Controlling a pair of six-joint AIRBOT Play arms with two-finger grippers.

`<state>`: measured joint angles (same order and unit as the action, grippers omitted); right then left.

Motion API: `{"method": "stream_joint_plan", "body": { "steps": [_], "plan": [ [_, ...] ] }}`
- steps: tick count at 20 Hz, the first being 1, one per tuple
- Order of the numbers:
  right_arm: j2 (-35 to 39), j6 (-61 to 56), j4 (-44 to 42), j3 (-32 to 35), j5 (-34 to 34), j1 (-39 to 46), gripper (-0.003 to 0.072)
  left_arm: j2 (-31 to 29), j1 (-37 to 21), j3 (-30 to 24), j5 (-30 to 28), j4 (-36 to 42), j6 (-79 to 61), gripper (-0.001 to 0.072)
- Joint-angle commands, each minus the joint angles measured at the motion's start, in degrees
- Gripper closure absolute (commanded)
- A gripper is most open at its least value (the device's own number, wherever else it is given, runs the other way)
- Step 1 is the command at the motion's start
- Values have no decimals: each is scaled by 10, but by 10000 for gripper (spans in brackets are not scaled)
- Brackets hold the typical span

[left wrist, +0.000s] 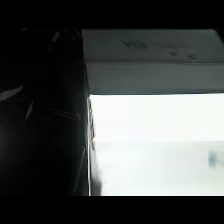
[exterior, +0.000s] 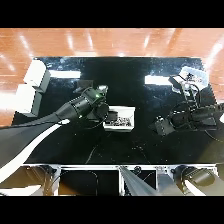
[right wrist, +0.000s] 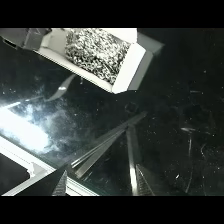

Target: Fold the box and place the chain.

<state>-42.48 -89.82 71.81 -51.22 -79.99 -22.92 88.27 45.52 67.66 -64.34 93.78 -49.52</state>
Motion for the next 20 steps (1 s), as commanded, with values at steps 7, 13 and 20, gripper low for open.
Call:
{"method": "stream_joint_plan", "body": {
  "steps": [7,13,20],
  "plan": [
    [4,4,28,3,43,2,159,-8,-12,70,-101,17,-101,186],
    [1,7,31,3,51,2,-34,-148,-17,68,-197,28,-242,187],
    [-229,100,-10,-170,100,2,-34,-403,-221,-142,-75,133,-311,186]
  ]
}}
